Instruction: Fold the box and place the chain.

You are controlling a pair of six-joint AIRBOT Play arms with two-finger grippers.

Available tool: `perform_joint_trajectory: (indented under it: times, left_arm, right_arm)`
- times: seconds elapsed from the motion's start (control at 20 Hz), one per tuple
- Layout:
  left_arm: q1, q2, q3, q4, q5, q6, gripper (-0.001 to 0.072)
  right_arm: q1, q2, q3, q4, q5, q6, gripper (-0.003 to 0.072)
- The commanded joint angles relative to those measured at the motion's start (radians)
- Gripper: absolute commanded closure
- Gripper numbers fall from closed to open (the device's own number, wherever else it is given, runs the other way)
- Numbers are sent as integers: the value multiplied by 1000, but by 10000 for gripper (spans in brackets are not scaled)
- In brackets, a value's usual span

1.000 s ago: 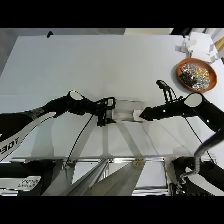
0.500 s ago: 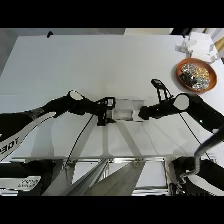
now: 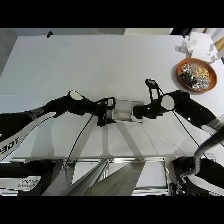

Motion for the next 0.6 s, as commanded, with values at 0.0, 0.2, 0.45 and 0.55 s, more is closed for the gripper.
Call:
perform_joint_trajectory:
  times: [0.0, 0.2, 0.45, 0.55]
  left_arm:
    - [0, 0, 0, -1, 3, 0, 699]
    - [0, 0, 0, -1, 3, 0, 699]
    - [0, 0, 0, 0, 3, 0, 699]
    - [0, 0, 0, 0, 3, 0, 699]
  right_arm:
    - [28, -17, 19, -54, 3, 128, 292]
    - [31, -39, 19, -87, 28, 174, 295]
    - [63, -91, 19, -91, 9, 207, 317]
    - [70, -93, 19, -100, -11, 235, 396]
